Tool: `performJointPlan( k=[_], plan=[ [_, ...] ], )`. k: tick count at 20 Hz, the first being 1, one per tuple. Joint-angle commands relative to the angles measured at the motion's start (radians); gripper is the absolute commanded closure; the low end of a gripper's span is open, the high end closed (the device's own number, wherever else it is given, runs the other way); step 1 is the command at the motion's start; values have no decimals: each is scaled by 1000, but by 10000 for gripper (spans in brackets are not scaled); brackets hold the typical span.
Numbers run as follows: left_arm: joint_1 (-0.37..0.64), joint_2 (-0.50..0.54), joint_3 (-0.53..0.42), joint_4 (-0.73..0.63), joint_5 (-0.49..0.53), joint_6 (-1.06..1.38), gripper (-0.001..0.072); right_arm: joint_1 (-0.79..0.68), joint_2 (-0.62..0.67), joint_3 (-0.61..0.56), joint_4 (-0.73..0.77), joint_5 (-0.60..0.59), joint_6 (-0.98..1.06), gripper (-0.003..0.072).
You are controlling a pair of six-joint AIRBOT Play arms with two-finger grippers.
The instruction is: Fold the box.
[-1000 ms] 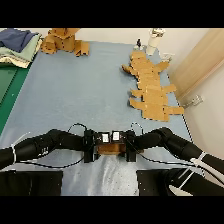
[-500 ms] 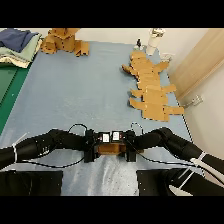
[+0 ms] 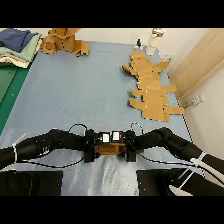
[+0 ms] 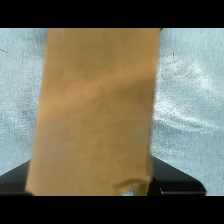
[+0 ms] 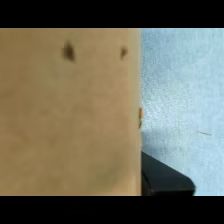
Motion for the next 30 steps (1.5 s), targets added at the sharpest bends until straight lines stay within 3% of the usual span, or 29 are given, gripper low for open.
performJointPlan(
  k=[1,9,10,11,12,15,20,23,28,30],
  plan=[
    [0,0,1,2,-1,1,196,0,1,0,0,0,1,213],
    [0,0,1,2,-1,1,196,0,1,0,28,-26,1,212],
    [0,0,1,2,-1,1,195,0,2,3,42,-26,2,172],
    [0,-1,1,2,-1,1,195,0,5,10,46,-29,2,10],
    [0,0,1,2,-1,1,195,0,14,15,46,-50,9,-34],
    [0,0,1,3,-1,1,195,-1,63,25,-9,-126,96,-34],
    [0,0,1,3,-1,1,196,-1,178,51,-284,-272,374,-33],
    [0,0,1,3,-1,1,196,-1,257,57,-342,-347,423,-31],
    [0,0,1,3,-1,1,196,-1,357,58,-120,-521,425,-27],
    [0,0,1,3,-1,1,195,0,379,58,10,-587,543,-26]
  ],
)
